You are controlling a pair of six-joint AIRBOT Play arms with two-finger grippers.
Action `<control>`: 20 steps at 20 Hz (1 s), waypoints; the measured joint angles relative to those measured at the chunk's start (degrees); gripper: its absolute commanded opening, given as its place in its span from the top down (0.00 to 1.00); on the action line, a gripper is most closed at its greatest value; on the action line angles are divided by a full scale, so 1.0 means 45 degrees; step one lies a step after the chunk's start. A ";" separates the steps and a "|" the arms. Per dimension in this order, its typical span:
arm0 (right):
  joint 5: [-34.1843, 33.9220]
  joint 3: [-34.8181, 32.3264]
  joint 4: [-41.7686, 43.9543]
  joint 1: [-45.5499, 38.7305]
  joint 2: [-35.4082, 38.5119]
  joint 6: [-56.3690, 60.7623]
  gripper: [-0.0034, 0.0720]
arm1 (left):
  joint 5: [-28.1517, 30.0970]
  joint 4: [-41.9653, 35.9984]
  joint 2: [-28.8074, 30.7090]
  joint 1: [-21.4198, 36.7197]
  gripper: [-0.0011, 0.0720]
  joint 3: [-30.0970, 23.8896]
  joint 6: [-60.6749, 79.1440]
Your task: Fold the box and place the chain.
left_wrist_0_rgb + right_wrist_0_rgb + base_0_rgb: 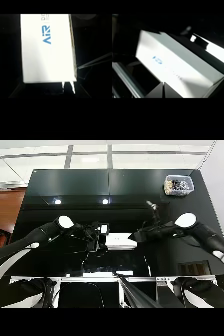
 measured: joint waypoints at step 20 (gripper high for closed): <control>0.3070 0.0481 -0.5455 -0.6013 0.3395 0.1996 0.93 | -0.1277 0.0962 -0.2239 -0.2346 0.02 0.4687 -0.6407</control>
